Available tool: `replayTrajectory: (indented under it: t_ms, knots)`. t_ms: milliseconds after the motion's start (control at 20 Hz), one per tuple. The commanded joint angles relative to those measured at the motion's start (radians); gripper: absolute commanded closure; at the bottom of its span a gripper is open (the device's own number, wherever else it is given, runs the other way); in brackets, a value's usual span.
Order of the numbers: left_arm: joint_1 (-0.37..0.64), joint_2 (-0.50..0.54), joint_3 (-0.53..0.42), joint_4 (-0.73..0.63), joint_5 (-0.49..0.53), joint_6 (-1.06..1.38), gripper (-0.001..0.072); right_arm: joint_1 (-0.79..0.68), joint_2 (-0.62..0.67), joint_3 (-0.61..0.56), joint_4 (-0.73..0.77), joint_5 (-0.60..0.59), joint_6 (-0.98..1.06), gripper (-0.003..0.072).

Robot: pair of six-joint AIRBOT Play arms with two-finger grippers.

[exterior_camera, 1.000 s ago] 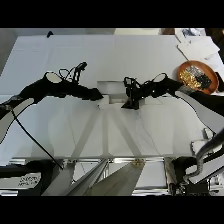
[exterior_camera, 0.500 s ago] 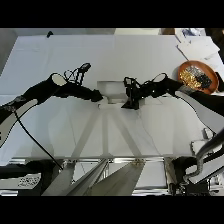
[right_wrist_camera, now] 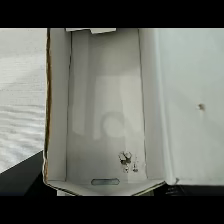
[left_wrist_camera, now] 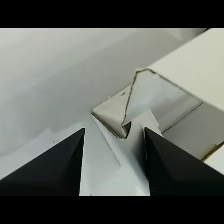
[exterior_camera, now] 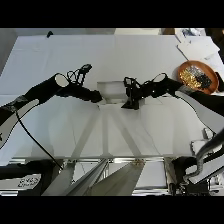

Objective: Fold the box and place the chain.

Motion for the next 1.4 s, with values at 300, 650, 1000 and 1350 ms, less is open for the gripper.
replayTrajectory:
  t_ms: [300,650,1000,1350]
  knots:
    - [-0.117,-0.011,0.145,0.339,-0.133,-0.485,0.0499,-0.001,0.000,0.000,0.000,0.000,0.002,0.0303]
    - [-0.219,-0.100,0.222,0.513,-0.199,-0.678,0.0502,-0.001,0.000,0.000,0.000,0.000,0.002,0.0303]
    - [-0.241,-0.101,0.222,0.595,-0.155,-0.823,0.0703,-0.001,0.000,0.000,0.000,0.000,0.002,0.0303]
    - [-0.241,-0.099,0.222,0.589,-0.145,-0.822,0.0421,-0.001,0.000,0.000,0.000,0.000,0.002,0.0303]
